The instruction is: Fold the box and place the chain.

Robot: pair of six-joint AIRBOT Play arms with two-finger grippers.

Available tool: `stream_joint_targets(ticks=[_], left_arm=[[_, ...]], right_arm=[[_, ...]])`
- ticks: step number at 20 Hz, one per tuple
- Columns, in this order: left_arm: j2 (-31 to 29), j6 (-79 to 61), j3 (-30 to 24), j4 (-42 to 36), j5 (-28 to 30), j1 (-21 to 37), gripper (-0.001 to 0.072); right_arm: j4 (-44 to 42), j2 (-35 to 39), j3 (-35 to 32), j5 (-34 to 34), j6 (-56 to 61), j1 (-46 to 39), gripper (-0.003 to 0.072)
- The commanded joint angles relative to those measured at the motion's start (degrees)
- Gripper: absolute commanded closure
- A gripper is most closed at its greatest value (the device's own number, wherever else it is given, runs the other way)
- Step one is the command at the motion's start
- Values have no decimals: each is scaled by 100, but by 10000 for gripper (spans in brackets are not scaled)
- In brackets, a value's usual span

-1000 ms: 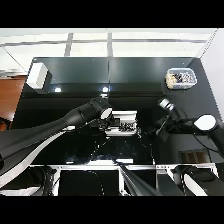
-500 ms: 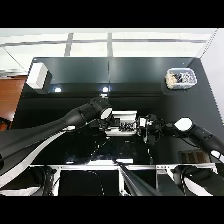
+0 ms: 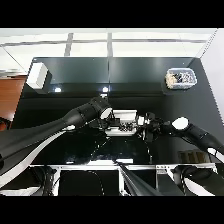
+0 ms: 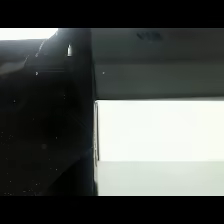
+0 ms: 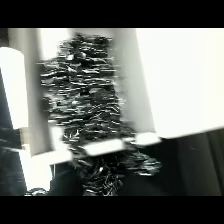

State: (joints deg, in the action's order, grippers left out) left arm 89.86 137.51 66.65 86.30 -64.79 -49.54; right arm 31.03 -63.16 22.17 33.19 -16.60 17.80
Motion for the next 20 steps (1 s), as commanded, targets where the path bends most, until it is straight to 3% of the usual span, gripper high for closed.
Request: stream_joint_targets(ticks=[1, 4, 5, 8, 11, 14, 20], left_arm=[[4, 4, -4, -2, -2, -4, 685], [4, 4, -4, -2, -2, -4, 685], [4, 4, -4, -2, -2, -4, 685], [4, 4, -4, 0, 0, -2, 685], [4, 4, -4, 0, 0, -4, 685], [4, 4, -4, -2, 0, -4, 685], [4, 4, -4, -2, 0, -4, 685]], right_arm=[[378, -4, -4, -33, 343, 7, 567], [662, 140, -4, -26, 636, 7, 570], [734, 256, -4, -24, 750, 7, 685], [1008, 750, 4, -22, 1567, 7, 672], [1589, 1493, 205, 179, 3416, 7, 672], [1932, 2190, 632, 750, 4887, 7, 672], [1773, 2850, 1971, 1663, 6253, 9, 671]])
